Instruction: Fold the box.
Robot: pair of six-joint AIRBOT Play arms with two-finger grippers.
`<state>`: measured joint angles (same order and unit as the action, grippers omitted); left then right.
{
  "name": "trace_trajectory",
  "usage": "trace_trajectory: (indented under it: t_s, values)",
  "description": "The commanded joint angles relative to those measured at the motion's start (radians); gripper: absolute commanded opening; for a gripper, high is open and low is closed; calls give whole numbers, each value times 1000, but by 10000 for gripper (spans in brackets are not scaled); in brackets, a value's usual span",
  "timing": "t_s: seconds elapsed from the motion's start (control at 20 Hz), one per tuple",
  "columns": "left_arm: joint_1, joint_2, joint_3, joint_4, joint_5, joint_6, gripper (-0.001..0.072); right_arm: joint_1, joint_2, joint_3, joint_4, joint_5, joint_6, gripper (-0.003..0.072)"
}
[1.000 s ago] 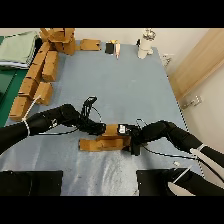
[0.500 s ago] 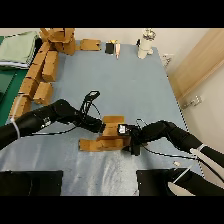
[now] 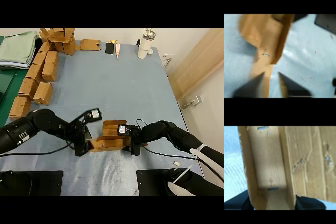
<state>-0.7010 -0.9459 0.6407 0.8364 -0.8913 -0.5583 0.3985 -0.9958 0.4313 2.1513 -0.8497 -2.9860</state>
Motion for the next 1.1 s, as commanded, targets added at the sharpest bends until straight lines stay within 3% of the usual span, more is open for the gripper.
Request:
trace_trajectory:
  t_s: [0.0,0.3,0.8,1.05]
  values:
    - [-80,-20,-58,16,63,253,694,0,0,0,0,0,0,507]
    - [-126,-141,-58,6,236,302,694,0,0,0,0,0,0,507]
    - [-74,-163,-55,50,238,135,694,0,0,0,-1,0,0,507]
    - [-82,-164,-54,-126,268,350,694,0,0,0,0,0,0,507]
